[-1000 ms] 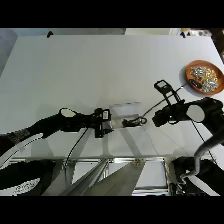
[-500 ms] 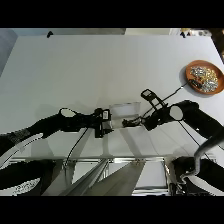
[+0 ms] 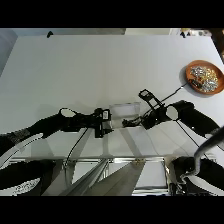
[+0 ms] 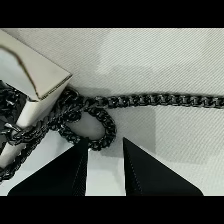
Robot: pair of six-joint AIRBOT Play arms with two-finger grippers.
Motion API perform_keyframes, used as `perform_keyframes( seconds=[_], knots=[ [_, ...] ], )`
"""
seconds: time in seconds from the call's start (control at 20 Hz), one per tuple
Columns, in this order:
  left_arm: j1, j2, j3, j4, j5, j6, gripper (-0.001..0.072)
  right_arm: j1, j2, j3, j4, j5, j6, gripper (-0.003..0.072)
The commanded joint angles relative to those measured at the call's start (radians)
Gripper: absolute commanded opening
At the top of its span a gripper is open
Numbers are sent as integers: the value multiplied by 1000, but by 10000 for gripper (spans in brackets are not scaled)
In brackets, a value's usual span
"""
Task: Fold the box and place the chain.
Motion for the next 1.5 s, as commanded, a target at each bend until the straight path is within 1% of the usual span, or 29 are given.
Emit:
perform_keyframes(
  seconds=[0.0, 0.1, 0.15, 0.2, 0.25, 0.3, 0.45, 0.65, 0.75, 0.85, 1.0, 1.15, 1.25, 1.35, 1.4, 1.45],
  knots=[
    [0, 1, 1, 0, 0, 0, 136, 1, -6, 0, -8, -3, 19, 217],
    [0, 1, 1, 0, 0, 0, 136, 1, -38, 0, -9, 2, 27, 217],
    [0, 1, 1, 0, 0, 0, 136, 1, -53, 0, -7, 4, 28, 169],
    [0, 1, 1, 0, 0, 0, 136, 1, -56, 0, -5, 4, 27, 88],
    [0, 1, 1, 0, 0, 0, 136, 1, -50, 0, -5, 8, 27, 34],
    [0, 1, 1, 0, 0, 0, 136, 1, -38, 2, -10, 16, 27, 15],
    [0, 1, 1, 0, 0, 0, 136, 0, 35, 17, -49, 51, 28, 15],
    [0, 1, 1, 0, 0, 0, 136, 0, 192, 46, -83, 101, 47, 15],
    [0, 1, 1, 0, -4, 0, 136, 0, 265, 75, -83, 144, 47, 15],
    [0, 1, 1, 0, -3, 0, 136, 0, 314, 127, -70, 196, 51, 15],
    [0, 1, 1, 0, -3, 0, 136, 0, 323, 249, 28, 297, 50, 15],
    [0, 1, 1, 0, -4, 0, 136, 0, 323, 347, 160, 328, 43, 15],
    [0, 1, 1, 0, -3, 0, 136, 0, 323, 383, 258, 328, 36, 15],
    [0, 1, 1, 0, -3, 0, 136, 0, 322, 391, 384, 321, -12, 15],
    [0, 1, 1, 0, -3, 0, 136, 4, 316, 391, 428, 316, -24, 15],
    [0, 1, 1, 0, -3, 0, 136, 18, 307, 391, 440, 303, -37, 15]
  ],
)
